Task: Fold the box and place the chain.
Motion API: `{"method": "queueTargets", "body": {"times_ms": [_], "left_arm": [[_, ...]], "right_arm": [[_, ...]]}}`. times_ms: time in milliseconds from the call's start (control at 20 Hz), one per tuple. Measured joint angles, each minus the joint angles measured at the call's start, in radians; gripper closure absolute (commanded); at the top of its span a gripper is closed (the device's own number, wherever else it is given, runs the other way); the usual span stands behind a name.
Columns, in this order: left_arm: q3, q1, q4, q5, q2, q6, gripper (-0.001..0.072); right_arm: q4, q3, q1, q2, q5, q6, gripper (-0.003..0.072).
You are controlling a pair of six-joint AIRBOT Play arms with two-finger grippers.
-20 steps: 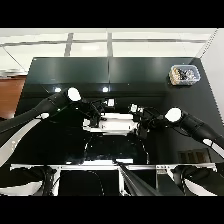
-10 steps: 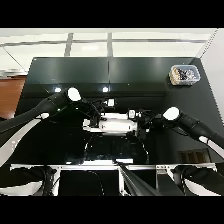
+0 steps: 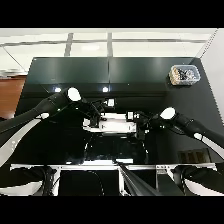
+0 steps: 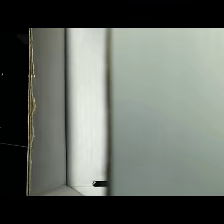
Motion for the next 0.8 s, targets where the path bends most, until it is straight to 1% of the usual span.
{"method": "queueTargets", "body": {"times_ms": [750, 800], "left_arm": [[0.0, 0.0, 0.0, 0.006, 0.0, 0.0, 0.0682], [0.0, 0.0, 0.0, 0.006, 0.0, 0.0, 0.0682]], "right_arm": [[-0.003, 0.001, -0.014, -0.007, 0.016, -0.004, -0.0017], [-0.004, 0.001, -0.014, -0.007, 0.016, -0.003, 0.0029]]}}
